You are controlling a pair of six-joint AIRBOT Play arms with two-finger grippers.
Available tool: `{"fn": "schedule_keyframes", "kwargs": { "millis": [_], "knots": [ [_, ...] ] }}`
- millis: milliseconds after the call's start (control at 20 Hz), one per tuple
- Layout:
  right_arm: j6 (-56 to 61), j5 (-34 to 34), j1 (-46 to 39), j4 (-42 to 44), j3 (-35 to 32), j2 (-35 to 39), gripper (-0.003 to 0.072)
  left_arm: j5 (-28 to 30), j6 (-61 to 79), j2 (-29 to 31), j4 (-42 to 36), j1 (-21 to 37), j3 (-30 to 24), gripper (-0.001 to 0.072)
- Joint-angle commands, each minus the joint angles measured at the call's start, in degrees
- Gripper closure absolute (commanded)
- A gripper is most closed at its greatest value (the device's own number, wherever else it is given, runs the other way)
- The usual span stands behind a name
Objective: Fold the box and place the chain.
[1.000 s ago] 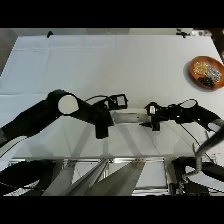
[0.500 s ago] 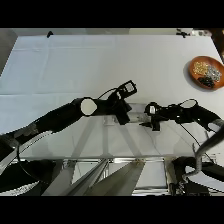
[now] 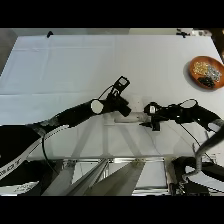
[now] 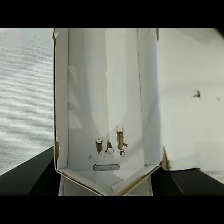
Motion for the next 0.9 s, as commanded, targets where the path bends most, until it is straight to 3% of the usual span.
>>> {"fn": "schedule_keyframes", "kwargs": {
  "millis": [0, 300, 550, 700, 800, 850],
  "knots": [
    [-0.1, 0.0, 0.0, -0.1, 0.0, 0.0, 0.0225, -3.9, -3.4, -2.3, -0.7, 0.9, 0.0, 0.0704],
    [-0.1, 0.0, 0.0, -0.1, 0.0, 0.0, 0.0225, -5.4, -3.2, -1.2, -0.8, 2.0, 0.0, 0.0703],
    [0.0, 0.0, 0.0, -0.1, 0.0, 0.0, 0.0225, -1.4, -2.5, 6.8, 0.0, 2.1, 0.0, 0.0702],
    [-0.1, 0.0, 0.0, -0.1, 0.0, 0.0, 0.0225, -3.5, -2.5, 12.3, 4.5, 2.1, 0.0, 0.0690],
    [-0.1, 0.0, 0.0, -0.1, 0.0, 0.0, 0.0225, -7.0, -2.5, 15.8, 8.8, 2.1, 0.0, 0.0611],
    [-0.1, 0.0, 0.0, -0.1, 0.0, 0.0, 0.0225, -9.6, -2.5, 17.6, 11.5, 2.1, 0.0, 0.0611]
  ]
}}
